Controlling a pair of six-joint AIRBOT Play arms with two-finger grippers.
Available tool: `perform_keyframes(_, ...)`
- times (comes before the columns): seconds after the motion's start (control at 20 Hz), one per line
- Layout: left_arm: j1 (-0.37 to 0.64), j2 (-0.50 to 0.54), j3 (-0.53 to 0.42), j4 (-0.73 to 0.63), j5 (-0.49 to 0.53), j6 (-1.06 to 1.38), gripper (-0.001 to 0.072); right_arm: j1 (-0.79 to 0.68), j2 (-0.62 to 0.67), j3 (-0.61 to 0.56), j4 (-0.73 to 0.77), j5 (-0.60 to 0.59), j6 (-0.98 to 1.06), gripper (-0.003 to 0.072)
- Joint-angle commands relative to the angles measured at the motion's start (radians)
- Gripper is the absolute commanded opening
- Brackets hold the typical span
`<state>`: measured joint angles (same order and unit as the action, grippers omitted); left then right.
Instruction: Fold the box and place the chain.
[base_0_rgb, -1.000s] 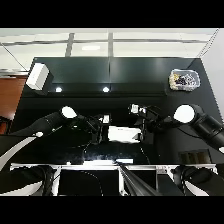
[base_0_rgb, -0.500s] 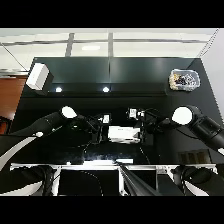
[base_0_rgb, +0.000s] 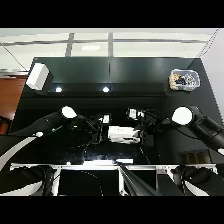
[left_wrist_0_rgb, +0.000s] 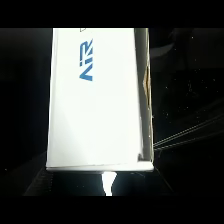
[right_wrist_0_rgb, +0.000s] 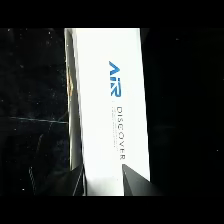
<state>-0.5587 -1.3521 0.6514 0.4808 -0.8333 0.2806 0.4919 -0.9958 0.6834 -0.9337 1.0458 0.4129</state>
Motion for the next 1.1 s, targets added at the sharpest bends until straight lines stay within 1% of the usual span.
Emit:
perform_keyframes(0.0,0.0,0.0,0.0,0.0,-0.001,0.0,0.0403,0.003,0.0,-0.011,-0.005,-0.002,0.001,0.0267)
perform_keyframes(0.15,0.0,0.0,0.0,0.0,-0.001,0.0,0.0403,0.003,0.0,-0.015,-0.005,-0.002,0.001,0.0269)
perform_keyframes(0.25,0.0,0.0,0.0,0.0,-0.001,0.0,0.0403,0.003,0.0,-0.015,-0.005,-0.002,0.001,0.0291)
perform_keyframes(0.35,0.0,0.0,0.0,0.0,-0.001,0.0,0.0403,0.003,0.0,-0.015,-0.003,-0.002,0.001,0.0344)
perform_keyframes(0.5,0.0,0.0,0.0,0.0,-0.001,0.0,0.0403,0.003,0.0,-0.017,-0.001,-0.003,0.001,0.0344)
perform_keyframes(0.55,0.0,0.0,0.0,0.0,-0.001,0.0,0.0403,0.003,0.0,-0.022,0.0,-0.003,0.001,0.0361)
perform_keyframes(0.9,0.0,0.0,0.0,0.0,-0.001,0.0,0.0403,0.002,0.0,-0.04,0.001,-0.036,0.002,0.036)
perform_keyframes(1.05,0.0,0.0,0.0,0.0,-0.001,0.0,0.0403,-0.004,0.035,-0.023,0.0,-0.014,0.117,0.036)
